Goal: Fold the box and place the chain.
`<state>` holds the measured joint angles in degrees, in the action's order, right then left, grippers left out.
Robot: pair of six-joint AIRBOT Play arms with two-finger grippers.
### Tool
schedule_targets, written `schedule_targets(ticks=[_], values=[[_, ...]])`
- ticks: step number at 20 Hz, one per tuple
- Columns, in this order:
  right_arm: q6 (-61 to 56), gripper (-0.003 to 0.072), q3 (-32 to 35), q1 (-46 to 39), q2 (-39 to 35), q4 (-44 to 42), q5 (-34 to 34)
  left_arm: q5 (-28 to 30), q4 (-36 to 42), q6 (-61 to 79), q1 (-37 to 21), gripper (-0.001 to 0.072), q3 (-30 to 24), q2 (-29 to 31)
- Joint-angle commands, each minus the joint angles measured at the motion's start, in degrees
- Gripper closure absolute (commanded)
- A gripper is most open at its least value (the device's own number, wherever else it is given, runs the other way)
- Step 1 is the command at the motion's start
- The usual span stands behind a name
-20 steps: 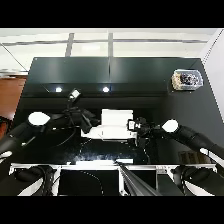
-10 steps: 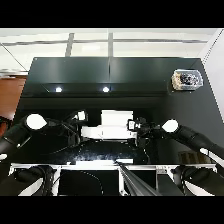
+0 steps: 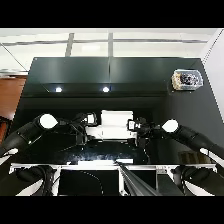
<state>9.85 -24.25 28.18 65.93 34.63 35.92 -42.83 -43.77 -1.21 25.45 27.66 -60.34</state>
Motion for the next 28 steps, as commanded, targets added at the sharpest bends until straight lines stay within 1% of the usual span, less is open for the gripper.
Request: schedule_targets(ticks=[1, 8, 9, 10, 11, 12, 17, 21, 25, 28], values=[[0.0, 0.0106, 0.0, 0.0, 0.0, 0.0, 0.0, 0.4, 4.2, 0.8, 0.7, 0.0002, 0.1, -0.4], [0.0, 0.0106, 0.0, 0.0, 0.0, 0.0, 0.0, 0.9, 4.0, 0.8, 3.3, 0.0029, 0.1, -1.5], [0.0, 0.0106, 0.0, 0.0, 0.0, 0.0, 0.0, 2.0, 3.9, 0.8, 3.9, 0.0070, 0.1, -1.6], [0.0, 0.0106, 0.0, 0.0, 0.0, 0.0, 0.0, 3.3, 3.8, 0.8, 4.3, 0.0180, 0.1, -1.7], [0.0, 0.0106, 0.0, 0.0, 0.0, 0.0, 0.0, 4.3, 3.8, 0.8, 4.6, 0.0273, 0.1, -1.7], [0.0, 0.0106, 0.0, 0.0, 0.0, 0.0, 0.0, 4.9, 3.8, 0.8, 4.9, 0.0305, 0.1, -1.7], [0.0, 0.0106, 0.0, 0.0, 0.0, 0.0, 0.0, 4.7, 4.4, 0.8, 5.0, 0.0314, 0.1, -1.7], [0.0, 0.0106, 0.0, 0.0, 0.0, 0.0, 0.0, 4.0, 11.1, 0.8, 5.0, 0.0322, 0.1, -1.7], [0.0, 0.0106, 0.0, 0.0, 0.0, 0.0, 0.0, 0.3, 9.7, 0.8, 5.0, 0.0322, 0.1, -1.7], [0.0, 0.0106, 0.0, 0.0, 0.0, 0.0, 0.0, 0.6, 8.1, 0.8, 5.0, 0.0323, 0.1, -1.7]])
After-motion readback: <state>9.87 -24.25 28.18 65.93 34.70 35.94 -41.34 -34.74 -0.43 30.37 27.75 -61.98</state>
